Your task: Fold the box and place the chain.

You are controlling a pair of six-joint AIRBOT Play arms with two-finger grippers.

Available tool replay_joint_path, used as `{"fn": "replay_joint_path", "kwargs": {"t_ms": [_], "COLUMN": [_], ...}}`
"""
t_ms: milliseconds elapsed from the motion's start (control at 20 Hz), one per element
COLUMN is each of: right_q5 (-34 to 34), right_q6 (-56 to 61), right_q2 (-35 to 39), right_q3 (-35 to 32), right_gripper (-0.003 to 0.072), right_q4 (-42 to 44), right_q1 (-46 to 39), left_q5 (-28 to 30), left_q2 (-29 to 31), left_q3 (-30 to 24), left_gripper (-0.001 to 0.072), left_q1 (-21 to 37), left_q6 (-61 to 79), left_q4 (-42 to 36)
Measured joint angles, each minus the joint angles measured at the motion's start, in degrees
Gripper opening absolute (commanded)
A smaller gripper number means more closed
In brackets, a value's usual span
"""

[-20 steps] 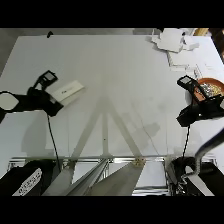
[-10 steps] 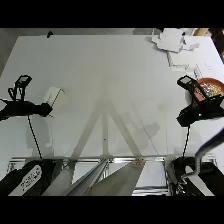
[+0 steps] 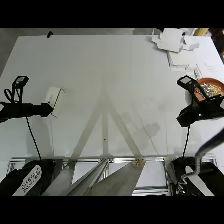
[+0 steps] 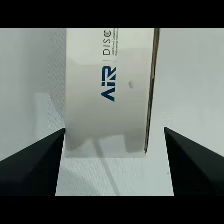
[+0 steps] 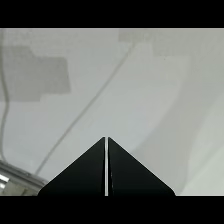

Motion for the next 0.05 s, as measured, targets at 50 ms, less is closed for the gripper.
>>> {"fn": "replay_joint_path", "kwargs": {"t_ms": [50], "right_q5": [0.0], "right_q6": [0.0], "right_q2": [0.0], "right_q3": [0.0], "right_gripper": [0.0021], "right_q4": [0.0], "right_q1": [0.0], "left_q5": [0.0], "left_q2": [1.0], "left_q3": [0.0], "left_gripper": [0.0696], "left_q1": [0.0], "left_q6": [0.0], "left_q4": [0.0]}}
